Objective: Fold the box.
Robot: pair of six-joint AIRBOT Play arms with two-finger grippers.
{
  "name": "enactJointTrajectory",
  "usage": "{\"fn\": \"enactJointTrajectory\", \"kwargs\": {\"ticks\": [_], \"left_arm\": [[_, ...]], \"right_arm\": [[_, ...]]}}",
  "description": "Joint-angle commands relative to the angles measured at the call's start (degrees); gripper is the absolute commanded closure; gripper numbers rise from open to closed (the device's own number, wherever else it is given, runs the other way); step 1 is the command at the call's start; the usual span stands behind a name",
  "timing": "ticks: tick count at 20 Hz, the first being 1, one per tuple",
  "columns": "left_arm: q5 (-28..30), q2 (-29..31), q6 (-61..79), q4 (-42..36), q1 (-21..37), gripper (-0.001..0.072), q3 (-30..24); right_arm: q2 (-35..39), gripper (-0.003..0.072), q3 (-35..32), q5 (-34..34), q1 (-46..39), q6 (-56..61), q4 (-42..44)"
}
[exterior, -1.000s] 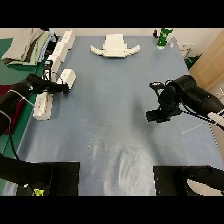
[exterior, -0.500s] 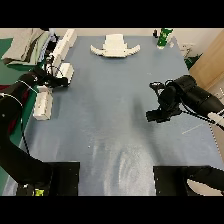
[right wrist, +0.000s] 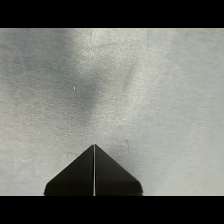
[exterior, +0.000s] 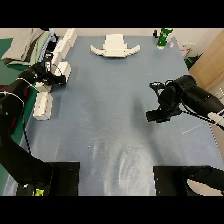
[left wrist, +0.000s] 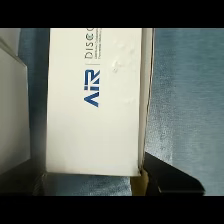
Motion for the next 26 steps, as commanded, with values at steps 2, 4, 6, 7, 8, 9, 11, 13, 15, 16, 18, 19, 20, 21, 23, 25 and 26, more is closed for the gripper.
{"fn": "enactJointTrajectory", "kwargs": {"ticks": [2,4,6,7,8,9,11,13,15,16,18,19,20,21,23,25,26], "left_arm": [[-0.2,-0.1,-0.1,0.3,0.0,0.0284,0.2],[0.0,-0.1,-0.1,0.2,-0.1,0.0284,0.2],[0.0,-0.1,-0.2,0.2,-0.1,0.0284,0.2],[0.0,-0.1,-0.2,0.0,-0.1,0.0284,0.2],[0.0,-0.1,-0.2,0.0,-0.1,0.0284,0.2],[0.0,-0.1,-0.2,0.0,-0.1,0.0284,0.2],[0.0,-0.1,-0.2,0.0,-0.1,0.0283,0.2],[-0.1,-0.1,-0.2,0.0,-0.1,0.0283,0.2],[-0.2,-0.1,-0.2,0.0,-0.1,0.0282,0.2],[-0.2,-0.1,-0.2,0.0,-0.1,0.0281,0.2],[-0.4,-0.1,-0.2,0.0,-0.1,0.0044,0.2],[-0.7,-0.1,-0.2,0.0,-0.1,0.0015,0.2],[-1.2,-0.1,-0.2,0.0,-0.1,0.0015,0.2],[-1.8,-0.1,-0.2,0.0,-0.1,0.0014,0.2],[-3.8,0.7,-0.2,0.1,0.0,0.0013,0.3],[-7.2,2.8,-0.2,0.4,0.6,0.0013,0.3],[-9.2,4.2,-0.2,0.5,1.0,0.0013,0.3]], "right_arm": [[0.0,0.068,0.1,0.0,0.0,0.0,0.0],[0.0,0.068,0.1,0.0,0.0,0.0,0.0],[0.0,0.068,0.1,0.0,0.0,0.0,0.0],[0.0,0.068,0.1,0.0,0.0,0.0,0.0],[0.0,0.068,0.1,0.0,0.0,0.0,0.0],[0.0,0.068,0.1,0.0,0.0,0.0,0.0],[0.0,0.068,0.1,0.0,0.0,0.0,0.0],[0.0,0.068,0.1,0.0,0.0,0.0,0.0],[0.0,0.068,0.1,0.0,0.0,0.0,0.0],[0.0,0.068,0.1,0.0,0.0,0.0,0.0],[0.0,0.068,0.1,0.0,0.0,0.0,0.0],[0.0,0.068,0.1,0.0,0.0,0.0,0.0],[0.0,0.068,0.1,0.0,0.0,0.0,0.0],[0.0,0.068,0.1,0.0,0.0,0.0,0.0],[0.0,0.068,0.1,0.0,0.0,0.0,0.0],[0.0,0.068,0.1,0.0,0.0,0.0,0.0],[0.0,0.068,0.1,0.0,0.0,0.0,0.0]]}}
